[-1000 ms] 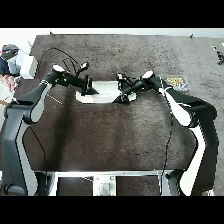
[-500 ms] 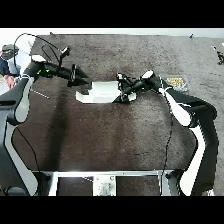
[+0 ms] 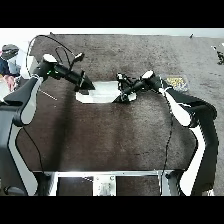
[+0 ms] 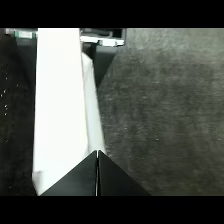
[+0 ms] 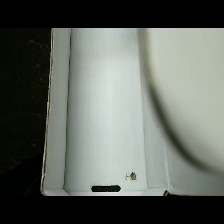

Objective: Fold the box and place the chain.

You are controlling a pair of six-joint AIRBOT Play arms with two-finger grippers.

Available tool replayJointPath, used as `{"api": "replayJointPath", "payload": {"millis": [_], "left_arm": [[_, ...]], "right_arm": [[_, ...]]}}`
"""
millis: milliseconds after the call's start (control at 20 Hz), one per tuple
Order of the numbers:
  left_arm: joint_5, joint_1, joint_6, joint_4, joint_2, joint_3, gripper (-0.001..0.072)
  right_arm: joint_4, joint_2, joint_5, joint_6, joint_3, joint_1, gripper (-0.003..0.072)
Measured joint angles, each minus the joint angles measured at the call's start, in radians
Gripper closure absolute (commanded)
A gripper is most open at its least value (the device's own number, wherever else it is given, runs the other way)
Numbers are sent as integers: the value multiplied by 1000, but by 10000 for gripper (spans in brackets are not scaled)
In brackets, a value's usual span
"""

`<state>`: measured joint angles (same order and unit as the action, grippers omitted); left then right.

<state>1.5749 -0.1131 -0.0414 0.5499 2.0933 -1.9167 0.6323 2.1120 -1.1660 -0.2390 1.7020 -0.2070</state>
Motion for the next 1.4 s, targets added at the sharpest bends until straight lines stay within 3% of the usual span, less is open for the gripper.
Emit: {"api": "replayJointPath", "payload": {"millis": [250, 700, 1400], "left_arm": [[-136, -19, -30, 11, 0, 0, 701], [-282, -23, -54, 5, 0, 0, 701], [-377, -34, -56, 8, 11, 93, 701]], "right_arm": [[0, 0, 0, 0, 0, 0, 345], [0, 0, 0, 2, 0, 1, 345], [0, 0, -1, 0, 0, 1, 345]]}}
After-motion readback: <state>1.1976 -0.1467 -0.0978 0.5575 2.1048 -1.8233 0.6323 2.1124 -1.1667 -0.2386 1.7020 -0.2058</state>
